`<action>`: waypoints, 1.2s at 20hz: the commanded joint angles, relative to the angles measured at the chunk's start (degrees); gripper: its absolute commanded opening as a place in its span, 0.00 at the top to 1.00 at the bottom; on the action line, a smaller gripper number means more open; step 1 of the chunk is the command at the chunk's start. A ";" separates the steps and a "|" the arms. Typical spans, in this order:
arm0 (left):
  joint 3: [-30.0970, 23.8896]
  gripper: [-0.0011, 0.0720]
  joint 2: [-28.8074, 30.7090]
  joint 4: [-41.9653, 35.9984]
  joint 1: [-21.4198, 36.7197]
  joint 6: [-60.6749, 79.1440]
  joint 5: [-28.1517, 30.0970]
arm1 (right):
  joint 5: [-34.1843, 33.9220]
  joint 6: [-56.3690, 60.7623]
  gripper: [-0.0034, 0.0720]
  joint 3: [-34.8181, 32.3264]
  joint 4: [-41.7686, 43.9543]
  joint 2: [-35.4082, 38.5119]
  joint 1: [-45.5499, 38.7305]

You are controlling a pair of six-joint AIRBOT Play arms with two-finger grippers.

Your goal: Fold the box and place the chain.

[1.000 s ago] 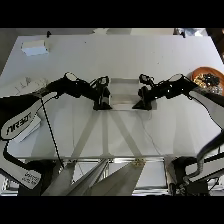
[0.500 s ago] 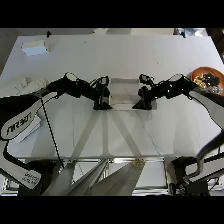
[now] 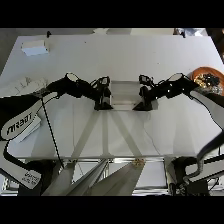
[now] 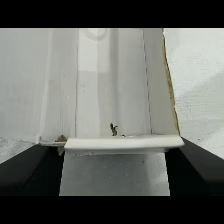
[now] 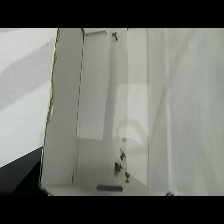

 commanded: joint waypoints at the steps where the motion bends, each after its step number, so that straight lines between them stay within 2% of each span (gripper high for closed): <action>1: 0.02 0.60 0.02 0.04 0.04 -0.07 0.04 | -0.42 0.50 0.06 0.04 -5.86 2.71 -0.02; 6: 0.02 0.60 0.09 0.07 0.09 -0.07 0.07 | -3.48 6.40 0.09 0.07 -15.80 9.16 -0.02; 7: 0.02 0.60 0.15 0.07 0.09 -0.07 0.07 | -4.22 7.98 0.12 0.11 -18.34 10.73 -0.02; 9: 0.02 0.60 0.15 0.07 0.09 -0.09 0.07 | -5.03 10.51 0.26 0.11 -22.77 13.55 -0.02; 10: 0.02 0.60 0.15 0.04 0.07 -0.07 0.04 | -5.05 10.93 0.27 0.13 -24.17 14.84 -0.02; 14: 0.02 0.60 0.15 0.04 0.04 -0.09 0.02 | -5.03 10.93 0.29 0.13 -22.60 17.94 -0.02; 15: 0.02 0.60 0.15 0.04 0.04 -0.07 0.02 | -4.83 10.93 0.51 0.13 -20.96 18.32 0.00; 16: 0.02 0.60 0.15 0.04 0.04 -0.07 0.02 | -4.37 10.91 0.93 0.13 -19.28 18.69 0.00; 19: 0.02 0.60 0.15 0.04 0.04 -0.09 0.02 | -5.27 10.93 0.94 0.13 -12.24 18.93 0.04; 24: 0.02 0.60 0.15 0.04 0.04 -0.09 0.02 | -6.86 12.48 0.94 0.13 4.15 18.93 0.04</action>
